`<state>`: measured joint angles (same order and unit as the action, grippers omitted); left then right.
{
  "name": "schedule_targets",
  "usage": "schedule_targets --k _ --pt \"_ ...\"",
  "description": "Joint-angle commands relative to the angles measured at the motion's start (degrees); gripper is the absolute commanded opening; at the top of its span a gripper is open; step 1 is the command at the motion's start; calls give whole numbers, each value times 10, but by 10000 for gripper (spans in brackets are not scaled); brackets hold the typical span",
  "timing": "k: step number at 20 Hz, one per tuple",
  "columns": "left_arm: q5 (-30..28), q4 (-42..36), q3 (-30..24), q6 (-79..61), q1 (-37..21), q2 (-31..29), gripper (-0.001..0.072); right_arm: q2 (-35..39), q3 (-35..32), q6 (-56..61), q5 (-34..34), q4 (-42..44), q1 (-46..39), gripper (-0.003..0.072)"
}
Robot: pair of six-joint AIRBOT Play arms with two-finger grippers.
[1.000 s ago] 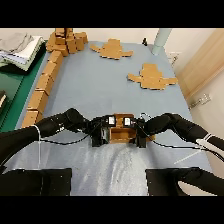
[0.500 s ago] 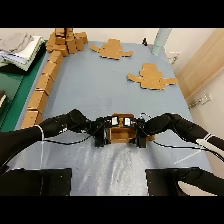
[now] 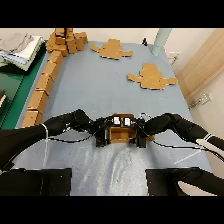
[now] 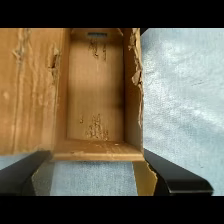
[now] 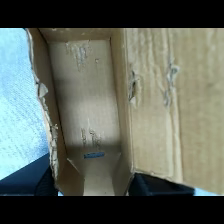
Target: Fold the box.
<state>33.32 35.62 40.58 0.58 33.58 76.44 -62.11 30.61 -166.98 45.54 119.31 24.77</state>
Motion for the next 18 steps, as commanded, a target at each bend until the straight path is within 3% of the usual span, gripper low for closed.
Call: schedule_targets --k 1,18 --pt "-16 12 3 19 12 1 719 0 0 0 0 0 0 512" --pt "-15 47 9 37 9 10 720 0 0 0 0 0 0 513"
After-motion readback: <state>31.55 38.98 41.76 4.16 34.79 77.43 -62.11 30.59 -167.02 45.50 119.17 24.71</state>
